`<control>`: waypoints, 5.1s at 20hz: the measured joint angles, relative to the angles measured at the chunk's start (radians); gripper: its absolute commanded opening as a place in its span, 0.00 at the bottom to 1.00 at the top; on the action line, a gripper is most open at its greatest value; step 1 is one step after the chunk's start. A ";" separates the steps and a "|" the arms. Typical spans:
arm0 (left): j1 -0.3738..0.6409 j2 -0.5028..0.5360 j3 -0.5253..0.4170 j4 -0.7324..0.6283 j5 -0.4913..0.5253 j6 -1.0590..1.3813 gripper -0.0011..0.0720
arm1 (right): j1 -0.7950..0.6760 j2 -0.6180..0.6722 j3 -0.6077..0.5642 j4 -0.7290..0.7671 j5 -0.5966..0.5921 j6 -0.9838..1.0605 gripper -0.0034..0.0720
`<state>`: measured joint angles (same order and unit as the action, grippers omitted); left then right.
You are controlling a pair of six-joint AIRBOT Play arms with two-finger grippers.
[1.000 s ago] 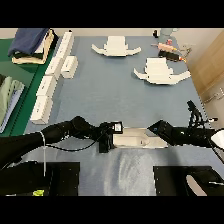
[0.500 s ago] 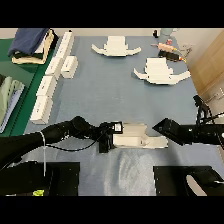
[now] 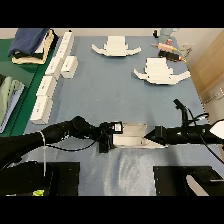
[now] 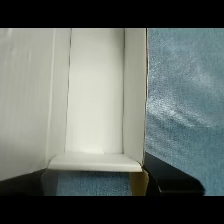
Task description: Fold the box.
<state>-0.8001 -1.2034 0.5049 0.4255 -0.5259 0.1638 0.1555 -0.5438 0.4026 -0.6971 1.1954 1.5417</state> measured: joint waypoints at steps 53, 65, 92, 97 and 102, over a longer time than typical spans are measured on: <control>0.000 0.000 0.000 0.000 0.000 0.001 0.57 | 0.126 -0.109 0.063 -0.372 0.014 -0.992 0.82; 0.000 0.000 0.000 0.000 0.000 0.000 0.57 | 0.193 -0.169 -0.022 -0.336 -0.174 -1.328 0.30; 0.000 0.000 0.000 -0.001 0.000 0.000 0.57 | 0.288 -0.266 0.048 -0.406 -0.222 -0.913 0.05; 0.000 0.000 0.000 0.000 0.000 0.000 0.57 | 0.282 -0.266 0.166 -0.687 -0.045 -0.385 0.05; 0.000 0.000 0.000 0.000 0.000 0.000 0.57 | 0.214 -0.266 0.241 -0.979 0.099 0.058 0.04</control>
<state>-0.8001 -1.2034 0.5049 0.4252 -0.5259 0.1635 0.3698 -0.8093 0.6434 -1.6760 1.2942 1.6001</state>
